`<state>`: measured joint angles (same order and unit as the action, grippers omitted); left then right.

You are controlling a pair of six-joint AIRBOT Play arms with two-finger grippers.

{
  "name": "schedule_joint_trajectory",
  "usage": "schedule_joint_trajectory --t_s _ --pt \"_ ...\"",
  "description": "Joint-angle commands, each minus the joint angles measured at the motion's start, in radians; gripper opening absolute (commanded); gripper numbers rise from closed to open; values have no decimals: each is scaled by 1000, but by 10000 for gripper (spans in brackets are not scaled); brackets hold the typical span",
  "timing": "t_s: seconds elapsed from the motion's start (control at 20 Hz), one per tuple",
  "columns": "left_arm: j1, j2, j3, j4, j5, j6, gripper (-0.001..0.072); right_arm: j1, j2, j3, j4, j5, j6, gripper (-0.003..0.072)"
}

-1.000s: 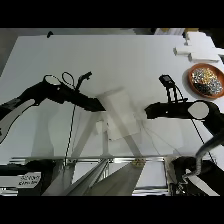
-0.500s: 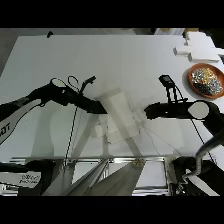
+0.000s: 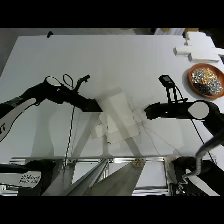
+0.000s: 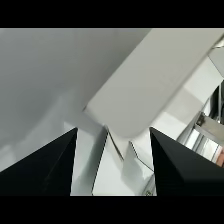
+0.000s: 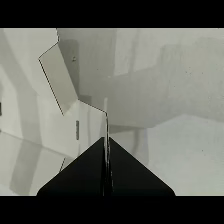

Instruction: Fold the box and place the chain.

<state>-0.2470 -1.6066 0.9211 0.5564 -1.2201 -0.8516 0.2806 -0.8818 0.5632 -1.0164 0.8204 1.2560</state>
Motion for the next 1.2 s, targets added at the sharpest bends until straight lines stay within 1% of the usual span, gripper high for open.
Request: schedule_joint_trajectory --t_s 0.0,0.2,0.3,0.45,0.5,0.6,0.7,0.75,0.8,0.9,1.05,1.1,1.15 --pt "-76 -29 0 -18 82 16 503 1 1 0 0 -2 0 11" --pt "-116 -33 0 -155 87 123 498 1 1 0 0 -3 0 11" --pt "-133 -37 0 -144 80 127 498 1 1 0 0 -5 0 11" --pt "-145 -43 -1 -115 39 150 464 1 1 0 0 -5 0 11" --pt "-142 -43 0 -116 23 167 406 1 1 0 0 -5 0 11" --pt "-133 -43 -1 -111 -5 179 397 1 1 0 0 -6 0 11" --pt "-132 -43 -1 -83 -11 179 274 1 1 0 0 -7 0 11" --pt "-132 -43 0 -65 -11 180 166 1 1 0 0 -9 0 11" --pt "-131 -42 0 -45 -11 190 35 1 1 0 0 -10 0 11" --pt "-132 -42 0 -22 -12 242 2 1 1 0 3 -15 1 11" --pt "-143 -25 2 -18 2 388 0 1 2 1 9 -24 1 16" --pt "-157 -9 7 -9 23 436 0 1 3 3 12 -24 0 78" --pt "-173 7 14 9 53 457 0 1 4 9 12 -21 0 158"
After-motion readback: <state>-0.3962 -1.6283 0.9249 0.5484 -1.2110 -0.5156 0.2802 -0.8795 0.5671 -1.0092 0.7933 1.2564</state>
